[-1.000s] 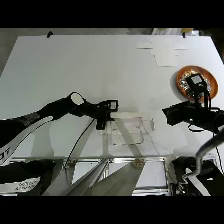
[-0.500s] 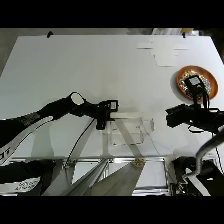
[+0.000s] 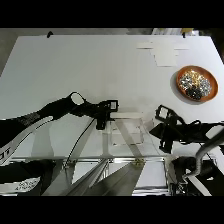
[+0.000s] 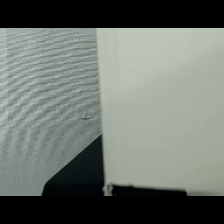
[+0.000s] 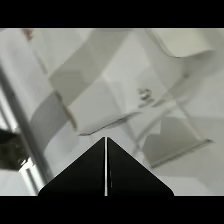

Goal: Fold the box and place the chain.

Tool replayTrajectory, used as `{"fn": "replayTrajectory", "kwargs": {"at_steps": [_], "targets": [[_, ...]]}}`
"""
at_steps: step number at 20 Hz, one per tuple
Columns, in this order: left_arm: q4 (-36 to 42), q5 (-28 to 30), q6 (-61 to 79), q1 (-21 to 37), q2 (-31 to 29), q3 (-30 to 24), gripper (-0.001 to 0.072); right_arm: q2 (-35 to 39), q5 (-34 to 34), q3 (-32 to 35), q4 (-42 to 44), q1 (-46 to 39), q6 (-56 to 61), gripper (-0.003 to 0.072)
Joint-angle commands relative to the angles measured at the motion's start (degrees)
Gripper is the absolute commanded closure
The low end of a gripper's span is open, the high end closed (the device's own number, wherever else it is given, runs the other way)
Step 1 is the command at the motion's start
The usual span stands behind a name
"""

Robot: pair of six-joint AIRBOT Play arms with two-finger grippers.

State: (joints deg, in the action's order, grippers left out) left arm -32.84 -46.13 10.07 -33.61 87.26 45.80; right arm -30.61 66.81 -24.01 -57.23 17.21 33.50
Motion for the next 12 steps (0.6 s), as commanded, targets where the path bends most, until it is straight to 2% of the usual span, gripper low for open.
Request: {"fn": "replayTrajectory", "kwargs": {"at_steps": [1,5,6,8,9,12], "targets": [[0.0,-0.3,0.0,0.0,0.0,0.0,0.0706,-1.4,2.3,1.4,-0.7,7.0,-9.5,0.0671],[0.0,-0.4,0.0,0.0,0.0,0.0,0.0706,-2.3,-1.0,3.0,-6.0,14.1,-17.6,0.0667],[0.0,-0.4,0.0,0.0,0.0,0.0,0.0706,-2.1,-2.9,3.7,-7.3,15.5,-17.5,0.0548],[0.0,-1.0,0.0,0.0,0.0,0.0,0.0706,-1.3,-8.5,5.2,-8.6,18.2,-17.5,0.0136],[0.0,-1.1,0.0,0.0,0.0,0.0,0.0706,-0.8,-12.5,6.2,-8.6,19.8,-17.5,0.0038],[0.0,-1.4,0.0,0.0,0.0,0.0,0.0706,-0.9,-23.3,9.7,-10.2,24.0,-17.3,-0.0006]]}}
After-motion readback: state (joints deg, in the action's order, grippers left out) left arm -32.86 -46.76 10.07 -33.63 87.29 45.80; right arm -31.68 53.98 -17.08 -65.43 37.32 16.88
